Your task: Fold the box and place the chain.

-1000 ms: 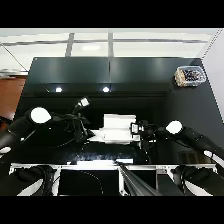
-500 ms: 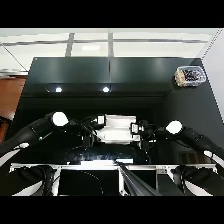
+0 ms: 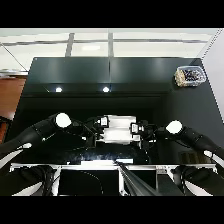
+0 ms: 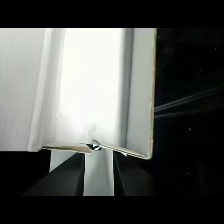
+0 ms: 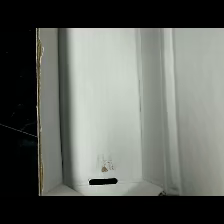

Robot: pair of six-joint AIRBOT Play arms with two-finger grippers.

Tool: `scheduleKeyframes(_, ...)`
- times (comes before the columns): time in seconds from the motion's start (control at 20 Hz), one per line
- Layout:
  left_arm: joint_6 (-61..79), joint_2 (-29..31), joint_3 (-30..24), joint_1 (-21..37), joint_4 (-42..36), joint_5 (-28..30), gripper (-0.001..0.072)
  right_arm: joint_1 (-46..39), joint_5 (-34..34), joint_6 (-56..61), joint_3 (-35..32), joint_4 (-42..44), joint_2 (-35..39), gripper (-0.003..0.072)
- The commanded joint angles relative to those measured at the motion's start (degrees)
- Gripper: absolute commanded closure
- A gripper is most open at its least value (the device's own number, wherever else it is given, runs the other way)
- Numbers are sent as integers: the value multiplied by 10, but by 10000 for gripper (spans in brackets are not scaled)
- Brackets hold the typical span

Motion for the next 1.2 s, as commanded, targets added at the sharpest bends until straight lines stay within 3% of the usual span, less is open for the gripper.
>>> scheduleKeyframes(0.0,4,-9,0,-3,-43,4,492,0,0,0,0,0,0,158)
scheduleKeyframes(0.15,16,-30,0,-19,-57,10,491,0,0,0,0,0,0,158)
scheduleKeyframes(0.35,20,-36,0,-33,-71,61,492,0,0,0,0,0,0,158)
scheduleKeyframes(0.6,20,-36,0,-33,-75,59,482,0,0,0,0,0,0,158)
scheduleKeyframes(0.65,20,-36,0,-34,-78,60,427,0,0,0,0,0,0,158)
scheduleKeyframes(0.7,20,-36,0,-34,-81,62,273,0,0,0,0,0,0,158)
scheduleKeyframes(0.75,18,-36,0,-34,-80,61,202,0,0,0,0,0,0,158)
scheduleKeyframes(0.8,17,-36,0,-34,-80,61,262,0,0,0,0,0,0,158)
scheduleKeyframes(0.95,17,-35,0,-33,-80,53,604,0,0,0,0,0,0,158)
scheduleKeyframes(1.0,13,-28,0,-28,-78,44,679,0,0,0,0,0,0,158)
scheduleKeyframes(1.15,-117,23,0,22,2,9,679,0,0,0,0,0,0,158)
